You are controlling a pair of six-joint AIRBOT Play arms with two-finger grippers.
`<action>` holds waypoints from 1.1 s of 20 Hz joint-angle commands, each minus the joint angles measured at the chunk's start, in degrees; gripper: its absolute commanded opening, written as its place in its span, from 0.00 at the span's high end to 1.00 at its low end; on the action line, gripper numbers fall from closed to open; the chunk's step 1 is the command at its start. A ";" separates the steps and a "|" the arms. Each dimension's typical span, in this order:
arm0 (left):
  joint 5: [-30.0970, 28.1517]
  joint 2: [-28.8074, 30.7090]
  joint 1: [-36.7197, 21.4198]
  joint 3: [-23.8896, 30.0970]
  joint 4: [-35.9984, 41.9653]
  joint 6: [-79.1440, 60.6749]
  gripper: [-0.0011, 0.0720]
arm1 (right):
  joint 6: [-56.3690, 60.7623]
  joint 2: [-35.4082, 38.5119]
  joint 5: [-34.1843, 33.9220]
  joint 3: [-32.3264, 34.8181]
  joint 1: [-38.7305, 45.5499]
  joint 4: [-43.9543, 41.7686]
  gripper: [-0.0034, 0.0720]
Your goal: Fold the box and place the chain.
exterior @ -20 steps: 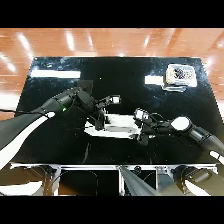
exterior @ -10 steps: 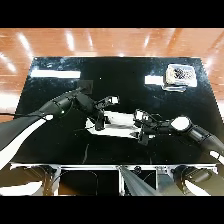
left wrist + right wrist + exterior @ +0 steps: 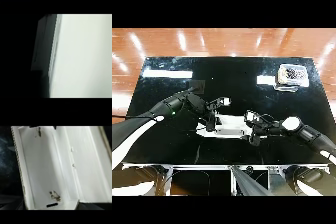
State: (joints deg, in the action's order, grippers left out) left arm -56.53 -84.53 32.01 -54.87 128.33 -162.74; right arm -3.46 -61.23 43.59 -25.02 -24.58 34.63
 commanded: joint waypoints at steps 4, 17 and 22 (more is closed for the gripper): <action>-0.13 0.04 -0.07 0.04 0.07 0.61 0.96 | 0.63 -2.01 -2.58 -0.04 -3.04 3.32 0.01; -0.48 0.04 -0.07 0.04 0.07 1.33 0.96 | 1.05 -5.14 -5.51 -0.94 -3.04 3.32 0.01; -0.46 0.04 -0.07 0.04 0.07 1.44 0.96 | 1.05 -5.46 -5.44 -1.40 -3.04 3.32 0.01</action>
